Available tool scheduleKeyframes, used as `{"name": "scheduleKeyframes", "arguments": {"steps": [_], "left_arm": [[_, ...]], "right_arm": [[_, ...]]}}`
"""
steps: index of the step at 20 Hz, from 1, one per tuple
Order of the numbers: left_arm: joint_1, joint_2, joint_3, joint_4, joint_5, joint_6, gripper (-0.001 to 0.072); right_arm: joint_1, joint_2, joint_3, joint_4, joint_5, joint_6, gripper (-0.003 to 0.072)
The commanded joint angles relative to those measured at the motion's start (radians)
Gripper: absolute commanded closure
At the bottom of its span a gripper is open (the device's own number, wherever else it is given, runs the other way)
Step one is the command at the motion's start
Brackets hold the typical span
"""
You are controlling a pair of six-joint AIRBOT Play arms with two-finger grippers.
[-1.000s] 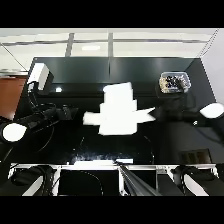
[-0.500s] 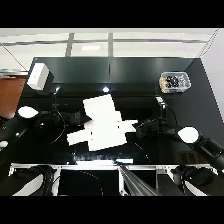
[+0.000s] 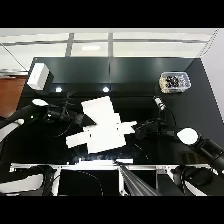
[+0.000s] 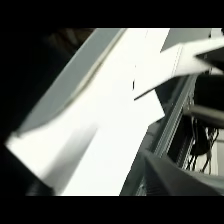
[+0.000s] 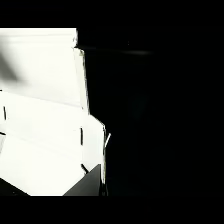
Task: Fold the box and place the chain.
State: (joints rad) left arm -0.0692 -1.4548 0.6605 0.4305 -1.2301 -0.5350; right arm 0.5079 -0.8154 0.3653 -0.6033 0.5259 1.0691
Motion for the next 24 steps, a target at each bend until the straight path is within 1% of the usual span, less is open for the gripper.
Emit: {"name": "scheduleKeyframes", "arguments": {"steps": [1, 3, 4, 5, 6, 7, 8, 9, 11, 12, 14, 15, 17, 18, 19, 21, 22, 24], "left_arm": [[0.002, -0.11, 0.097, 0.094, -0.125, 0.061, 0.0278], [0.002, -0.138, 0.134, 0.112, -0.156, 0.066, 0.0444], [0.0, -0.149, 0.143, 0.112, -0.177, 0.097, 0.0609], [0.0, -0.156, 0.154, 0.114, -0.212, 0.144, 0.0678], [0.006, -0.157, 0.167, 0.112, -0.23, 0.163, 0.068], [0.016, -0.156, 0.181, 0.111, -0.244, 0.162, 0.068], [0.024, -0.154, 0.196, 0.112, -0.262, 0.162, 0.0681], [0.028, -0.15, 0.208, 0.112, -0.275, 0.162, 0.0682], [0.023, -0.129, 0.227, 0.125, -0.281, 0.171, 0.0683], [0.011, -0.109, 0.23, 0.138, -0.265, 0.183, 0.0684], [-0.025, -0.058, 0.23, 0.154, -0.214, 0.231, 0.0685], [-0.047, -0.023, 0.23, 0.164, -0.174, 0.25, 0.0685], [-0.095, 0.058, 0.219, 0.164, -0.071, 0.321, 0.0685], [-0.122, 0.09, 0.196, 0.164, 0.026, 0.367, 0.0684], [-0.148, 0.104, 0.172, 0.164, 0.097, 0.421, 0.0683], [-0.205, 0.106, 0.134, 0.18, 0.125, 0.59, 0.0683], [-0.238, 0.109, 0.122, 0.178, 0.146, 0.595, 0.0684], [-0.288, 0.122, 0.101, 0.156, 0.214, 0.596, 0.0685]], "right_arm": [[0.001, 0.0, 0.0, 0.001, 0.005, 0.016, 0.0672], [0.0, 0.0, 0.0, 0.0, 0.008, 0.023, 0.0672], [0.001, 0.0, 0.0, 0.0, 0.008, 0.023, 0.0672], [-0.002, 0.0, 0.0, -0.011, 0.007, 0.023, 0.0672], [-0.014, 0.001, 0.006, -0.056, 0.018, 0.024, 0.0667], [-0.042, 0.001, 0.019, -0.095, 0.053, 0.039, 0.0448], [-0.087, 0.001, 0.042, -0.141, 0.109, 0.085, 0.0024], [-0.147, 0.002, 0.082, -0.209, 0.203, 0.125, -0.0028], [-0.266, 0.002, 0.169, -0.317, 0.419, 0.138, -0.0028], [-0.321, 0.002, 0.213, -0.374, 0.516, 0.137, -0.0028], [-0.391, 0.002, 0.284, -0.497, 0.644, 0.124, -0.0028], [-0.409, 0.002, 0.307, -0.544, 0.68, 0.09, -0.0028], [-0.414, 0.002, 0.316, -0.622, 0.679, -0.029, -0.0028], [-0.412, 0.002, 0.315, -0.654, 0.65, -0.082, -0.0027], [-0.412, 0.001, 0.315, -0.688, 0.605, -0.107, -0.0027], [-0.41, 0.001, 0.311, -0.687, 0.519, -0.193, -0.0027], [-0.404, 0.0, 0.309, -0.682, 0.498, -0.245, -0.0028], [-0.38, 0.0, 0.298, -0.652, 0.506, -0.305, -0.0028]]}}
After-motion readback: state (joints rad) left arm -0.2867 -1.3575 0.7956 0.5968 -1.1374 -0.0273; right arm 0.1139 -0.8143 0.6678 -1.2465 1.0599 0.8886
